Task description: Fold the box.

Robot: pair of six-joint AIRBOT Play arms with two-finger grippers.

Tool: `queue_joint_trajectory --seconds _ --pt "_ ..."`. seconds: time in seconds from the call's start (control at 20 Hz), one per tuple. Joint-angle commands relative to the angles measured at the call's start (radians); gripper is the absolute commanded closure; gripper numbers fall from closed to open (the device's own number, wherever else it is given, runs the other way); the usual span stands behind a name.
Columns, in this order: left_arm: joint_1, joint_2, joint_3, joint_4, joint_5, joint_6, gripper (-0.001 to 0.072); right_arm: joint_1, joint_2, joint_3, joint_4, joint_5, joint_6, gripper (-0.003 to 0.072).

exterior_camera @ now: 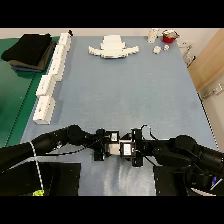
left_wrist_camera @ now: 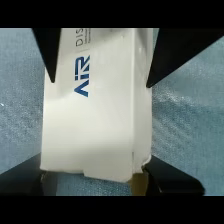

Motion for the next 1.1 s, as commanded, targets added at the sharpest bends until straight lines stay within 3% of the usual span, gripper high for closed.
queue_joint_trajectory --seconds 0.0,0.35,0.4,0.5,0.55,0.6,1.05 --pt "0.0 0.0 0.0 0.001 0.0 0.001 0.02 0.0 0.018 0.004 -0.024 0.005 -0.003 0.0118" --pt "0.0 0.0 0.0 0.001 0.0 0.001 0.02 -0.002 0.021 0.004 -0.076 0.037 -0.002 0.0124" --pt "0.0 0.0 0.0 0.001 0.0 0.001 0.02 -0.002 0.021 0.003 -0.076 0.036 0.001 0.0165" --pt "0.0 0.0 0.0 0.001 0.0 0.001 0.02 -0.002 0.021 0.002 -0.076 0.032 0.01 0.017" --pt "0.0 0.0 0.0 0.001 0.0 0.001 0.02 -0.002 0.02 0.002 -0.075 0.026 0.017 0.0294" --pt "0.0 0.0 0.0 0.001 0.0 0.001 0.02 -0.002 0.02 0.002 -0.075 0.024 0.027 0.0371" --pt "0.0 0.0 0.0 0.001 0.0 0.001 0.02 0.0 -0.034 0.002 0.005 0.01 0.027 0.0376"
